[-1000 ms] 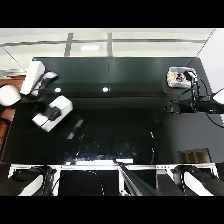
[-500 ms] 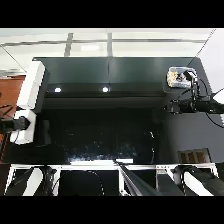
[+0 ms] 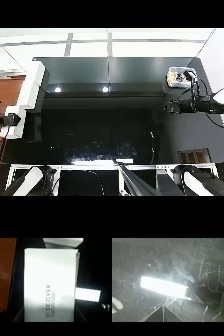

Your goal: Fold the box and place the chain.

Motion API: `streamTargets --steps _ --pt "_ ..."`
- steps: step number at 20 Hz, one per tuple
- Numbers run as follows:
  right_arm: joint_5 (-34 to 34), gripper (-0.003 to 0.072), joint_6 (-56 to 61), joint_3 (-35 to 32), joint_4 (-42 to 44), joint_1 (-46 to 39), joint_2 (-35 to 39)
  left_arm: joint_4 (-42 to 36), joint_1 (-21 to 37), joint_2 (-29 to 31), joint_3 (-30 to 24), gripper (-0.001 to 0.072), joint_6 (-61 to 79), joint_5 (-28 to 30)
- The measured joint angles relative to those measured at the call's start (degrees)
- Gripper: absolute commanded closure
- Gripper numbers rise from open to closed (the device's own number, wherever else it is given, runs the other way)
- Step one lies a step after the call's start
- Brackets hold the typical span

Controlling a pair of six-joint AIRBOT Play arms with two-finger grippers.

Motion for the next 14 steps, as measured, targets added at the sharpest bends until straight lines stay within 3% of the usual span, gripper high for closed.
streamTargets --steps 4,7,8,9,14 --pt "0.0 0.0670 0.0 0.0 0.0 0.0 0.0 -2.6 -0.2 -6.0 4.0 0.0433 1.9 -1.6" --pt "0.0 0.0670 0.0 0.0 0.0 0.0 0.0 -4.9 -0.2 -8.9 5.3 0.0389 2.3 -1.4" --pt "0.0 0.0670 0.0 0.0 0.0 0.0 0.0 -5.3 -0.3 -9.6 5.6 0.0159 2.4 -1.4" --pt "0.0 0.0670 0.0 0.0 0.0 0.0 0.0 -5.6 -0.4 -10.0 5.7 -0.0005 2.5 -1.4" --pt "0.0 0.0670 0.0 0.0 0.0 0.0 0.0 -6.5 -2.2 -11.0 10.1 -0.0004 2.5 -2.9"
